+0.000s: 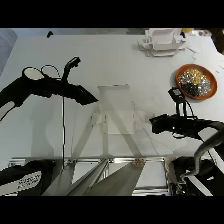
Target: Fold the box and place the chain.
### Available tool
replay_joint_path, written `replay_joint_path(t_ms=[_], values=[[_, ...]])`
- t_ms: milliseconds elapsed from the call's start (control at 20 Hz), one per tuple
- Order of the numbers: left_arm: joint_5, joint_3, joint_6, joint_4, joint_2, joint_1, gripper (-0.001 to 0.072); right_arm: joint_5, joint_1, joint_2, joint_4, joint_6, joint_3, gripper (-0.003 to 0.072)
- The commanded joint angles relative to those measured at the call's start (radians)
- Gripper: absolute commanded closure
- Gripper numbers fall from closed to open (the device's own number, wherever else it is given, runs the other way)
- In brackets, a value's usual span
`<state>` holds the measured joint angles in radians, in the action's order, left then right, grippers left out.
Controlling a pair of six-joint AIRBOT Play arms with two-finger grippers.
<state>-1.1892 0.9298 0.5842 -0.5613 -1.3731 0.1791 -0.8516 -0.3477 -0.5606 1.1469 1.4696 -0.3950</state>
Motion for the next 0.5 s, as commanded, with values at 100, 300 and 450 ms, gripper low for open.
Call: replay_joint_path(t_ms=[100,300,450], values=[[-0.022,0.003,-0.211,0.137,-0.097,0.045,0.0131,-0.014,-0.001,-0.001,-0.003,0.000,0.000,0.0666],[0.050,0.003,-0.218,0.139,-0.164,0.085,0.0131,-0.029,-0.001,-0.001,-0.003,0.000,0.000,0.0666],[0.055,0.004,-0.222,0.165,-0.192,0.079,0.0131,-0.031,-0.001,-0.001,-0.003,0.000,0.000,0.0666]])
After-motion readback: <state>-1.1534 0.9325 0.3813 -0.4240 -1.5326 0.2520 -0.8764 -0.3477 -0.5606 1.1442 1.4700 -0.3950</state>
